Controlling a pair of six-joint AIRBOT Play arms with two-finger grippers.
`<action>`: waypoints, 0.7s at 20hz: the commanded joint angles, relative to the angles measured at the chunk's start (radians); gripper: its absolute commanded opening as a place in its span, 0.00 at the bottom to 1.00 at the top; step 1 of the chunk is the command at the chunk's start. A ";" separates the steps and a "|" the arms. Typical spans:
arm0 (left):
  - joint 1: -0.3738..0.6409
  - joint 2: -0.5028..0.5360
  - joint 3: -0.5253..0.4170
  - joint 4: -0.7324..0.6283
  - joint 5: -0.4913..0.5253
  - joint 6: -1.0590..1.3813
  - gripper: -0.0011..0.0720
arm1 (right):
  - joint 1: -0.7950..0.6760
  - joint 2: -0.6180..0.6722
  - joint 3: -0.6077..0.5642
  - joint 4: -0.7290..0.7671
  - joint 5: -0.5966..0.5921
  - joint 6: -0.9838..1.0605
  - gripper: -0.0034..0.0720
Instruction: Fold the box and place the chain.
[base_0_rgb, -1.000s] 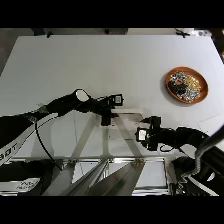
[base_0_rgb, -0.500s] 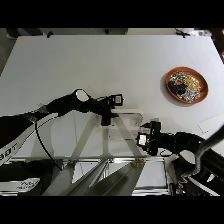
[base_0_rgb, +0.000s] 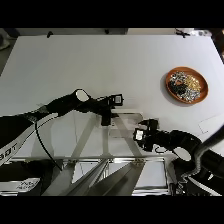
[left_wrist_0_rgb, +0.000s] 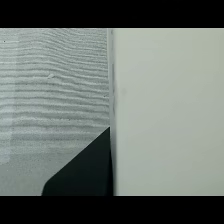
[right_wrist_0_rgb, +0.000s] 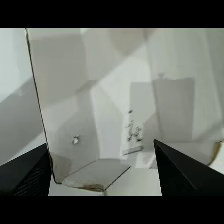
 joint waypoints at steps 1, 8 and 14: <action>-0.001 0.001 0.001 0.000 0.000 0.000 0.03 | 0.001 -0.010 0.000 0.001 -0.109 -0.001 0.97; -0.001 0.001 0.001 0.000 0.000 0.000 0.03 | -0.031 -0.009 0.008 -0.010 -0.119 -0.003 0.97; -0.001 0.001 0.001 0.000 0.000 0.000 0.03 | -0.152 -0.009 0.073 -0.003 0.013 -0.003 0.96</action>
